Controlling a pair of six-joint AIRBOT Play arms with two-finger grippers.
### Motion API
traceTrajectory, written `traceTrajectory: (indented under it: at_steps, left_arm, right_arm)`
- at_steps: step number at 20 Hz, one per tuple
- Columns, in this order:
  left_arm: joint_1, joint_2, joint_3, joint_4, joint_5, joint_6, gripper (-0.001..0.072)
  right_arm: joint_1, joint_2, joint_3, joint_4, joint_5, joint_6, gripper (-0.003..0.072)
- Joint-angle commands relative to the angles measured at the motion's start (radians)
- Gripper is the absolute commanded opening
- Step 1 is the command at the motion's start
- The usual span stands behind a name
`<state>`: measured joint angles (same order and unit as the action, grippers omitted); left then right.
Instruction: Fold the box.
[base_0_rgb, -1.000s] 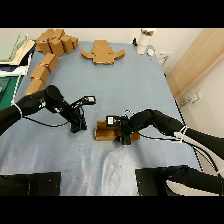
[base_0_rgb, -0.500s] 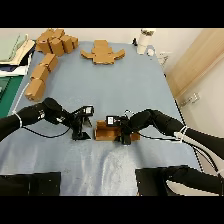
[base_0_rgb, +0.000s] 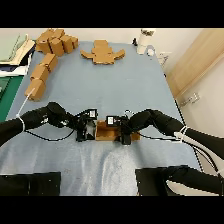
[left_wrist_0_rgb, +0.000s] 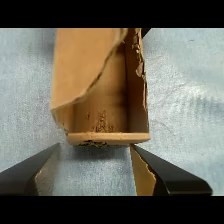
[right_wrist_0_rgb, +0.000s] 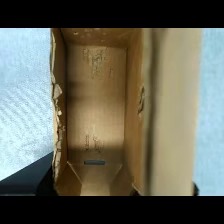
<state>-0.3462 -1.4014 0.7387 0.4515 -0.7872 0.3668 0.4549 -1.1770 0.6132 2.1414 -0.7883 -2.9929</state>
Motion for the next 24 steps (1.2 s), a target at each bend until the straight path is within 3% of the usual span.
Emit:
traceTrajectory:
  at_steps: [1, 11, 21, 24]
  left_arm:
    - [-0.017, 0.001, -0.002, -0.003, 0.021, 0.003, 0.0695]
    - [-0.01, 0.002, -0.006, 0.091, 0.017, -0.079, 0.0695]
    - [-0.021, 0.063, -0.05, 0.081, 0.02, -0.079, 0.0696]
    - [-0.058, 0.061, -0.05, 0.05, 0.074, -0.079, 0.0695]
  right_arm:
    - [0.0, 0.0, 0.0, 0.002, 0.001, 0.0, 0.0519]
    - [0.0, 0.0, 0.0, 0.002, 0.001, 0.0, 0.0519]
    - [0.0, 0.0, 0.0, 0.002, 0.001, 0.0, 0.0519]
    - [0.0, 0.0, 0.0, 0.001, 0.001, 0.0, 0.0519]
